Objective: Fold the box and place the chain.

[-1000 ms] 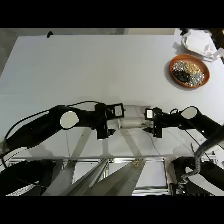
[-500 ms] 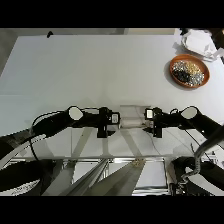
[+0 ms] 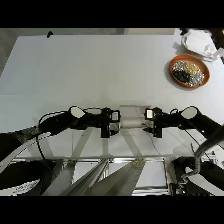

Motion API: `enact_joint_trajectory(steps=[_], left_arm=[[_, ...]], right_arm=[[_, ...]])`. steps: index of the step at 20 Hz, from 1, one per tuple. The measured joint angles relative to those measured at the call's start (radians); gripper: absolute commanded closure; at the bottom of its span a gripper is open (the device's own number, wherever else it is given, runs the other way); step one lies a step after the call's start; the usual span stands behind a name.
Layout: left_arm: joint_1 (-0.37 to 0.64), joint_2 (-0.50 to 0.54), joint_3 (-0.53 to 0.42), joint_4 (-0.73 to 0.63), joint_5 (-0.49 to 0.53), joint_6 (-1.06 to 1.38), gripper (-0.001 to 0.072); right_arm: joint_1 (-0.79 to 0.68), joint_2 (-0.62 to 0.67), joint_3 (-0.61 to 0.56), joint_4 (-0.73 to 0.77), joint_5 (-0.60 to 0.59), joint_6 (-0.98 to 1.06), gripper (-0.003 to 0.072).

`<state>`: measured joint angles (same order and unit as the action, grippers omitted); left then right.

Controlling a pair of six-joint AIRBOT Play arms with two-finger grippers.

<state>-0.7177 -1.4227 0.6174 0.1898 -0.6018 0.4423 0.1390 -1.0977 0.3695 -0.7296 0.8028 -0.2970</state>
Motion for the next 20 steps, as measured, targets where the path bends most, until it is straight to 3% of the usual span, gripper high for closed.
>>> enact_joint_trajectory(steps=[6, 12, 15, 17, 18, 20], left_arm=[[-0.001, -0.023, 0.000, -0.051, -0.006, 0.029, 0.0007], [-0.016, -0.043, 0.000, -0.184, -0.010, 0.146, 0.0016], [-0.018, -0.046, 0.000, -0.212, -0.011, 0.176, 0.0177], [-0.019, -0.047, 0.000, -0.220, -0.011, 0.185, 0.0387], [-0.019, -0.047, 0.000, -0.223, -0.011, 0.188, 0.0446], [-0.019, -0.047, 0.000, -0.227, -0.010, 0.194, 0.0437]], right_arm=[[0.000, 0.000, 0.000, 0.000, 0.000, 0.000, 0.0286], [0.000, 0.000, 0.000, 0.000, 0.000, 0.000, 0.0286], [0.000, 0.000, 0.000, 0.000, -0.001, 0.000, 0.0286], [0.000, 0.000, 0.000, 0.000, -0.001, 0.000, 0.0286], [0.000, 0.000, 0.000, 0.000, -0.001, 0.000, 0.0286], [0.000, 0.000, 0.000, 0.000, -0.001, -0.001, 0.0286]])
